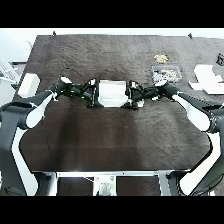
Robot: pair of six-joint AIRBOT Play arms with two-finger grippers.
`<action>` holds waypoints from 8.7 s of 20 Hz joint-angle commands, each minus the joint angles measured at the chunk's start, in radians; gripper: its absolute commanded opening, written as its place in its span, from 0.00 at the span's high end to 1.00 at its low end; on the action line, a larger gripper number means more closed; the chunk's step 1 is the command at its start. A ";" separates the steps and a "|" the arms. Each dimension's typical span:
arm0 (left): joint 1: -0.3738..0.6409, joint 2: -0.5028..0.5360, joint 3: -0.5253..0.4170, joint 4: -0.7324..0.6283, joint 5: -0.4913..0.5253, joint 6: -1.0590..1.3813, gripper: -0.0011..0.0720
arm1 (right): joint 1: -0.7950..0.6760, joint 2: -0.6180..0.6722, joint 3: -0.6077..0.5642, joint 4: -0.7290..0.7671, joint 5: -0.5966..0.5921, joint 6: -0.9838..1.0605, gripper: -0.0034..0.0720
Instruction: Fold the box and place the chain.
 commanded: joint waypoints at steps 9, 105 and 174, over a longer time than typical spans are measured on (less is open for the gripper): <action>0.001 0.000 0.001 -0.001 0.000 0.000 0.59 | 0.002 0.000 0.000 0.001 0.000 0.000 0.18; 0.001 0.000 0.001 0.000 0.011 -0.003 0.59 | 0.098 0.243 -0.129 -0.122 -0.294 0.227 0.65; 0.001 0.000 0.001 0.000 0.015 -0.003 0.59 | -0.048 0.194 -0.070 -0.025 0.015 1.363 0.94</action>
